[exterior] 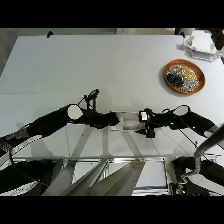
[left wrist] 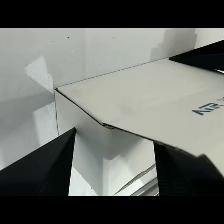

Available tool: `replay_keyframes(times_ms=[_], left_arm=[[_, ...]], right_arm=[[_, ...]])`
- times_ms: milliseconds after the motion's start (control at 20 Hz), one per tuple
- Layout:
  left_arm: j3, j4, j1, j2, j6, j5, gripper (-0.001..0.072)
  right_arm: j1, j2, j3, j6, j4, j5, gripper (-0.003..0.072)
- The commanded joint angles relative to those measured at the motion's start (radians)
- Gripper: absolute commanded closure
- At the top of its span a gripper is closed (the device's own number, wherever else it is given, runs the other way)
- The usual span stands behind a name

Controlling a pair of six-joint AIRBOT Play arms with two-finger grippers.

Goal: Fold the box and place the chain.

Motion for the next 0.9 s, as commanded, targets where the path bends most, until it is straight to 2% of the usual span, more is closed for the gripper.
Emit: replay_keyframes(times_ms=[0, 300, 550, 850], left_arm=[[0.038, 0.154, -0.002, -0.010, -0.153, -0.063, 0.0193], [0.111, 0.358, -0.002, -0.014, -0.318, -0.194, 0.0193], [0.162, 0.380, -0.035, -0.036, -0.335, -0.190, 0.0193], [0.301, 0.478, -0.077, -0.126, -0.417, -0.312, 0.0193]], right_arm=[[0.001, 0.000, -0.001, 0.000, 0.000, 0.000, 0.0270], [0.001, 0.000, -0.001, 0.000, 0.000, 0.001, 0.0270], [0.001, 0.000, -0.001, 0.000, 0.000, 0.000, 0.0270], [0.001, 0.000, -0.001, 0.000, 0.000, 0.000, 0.0270]])
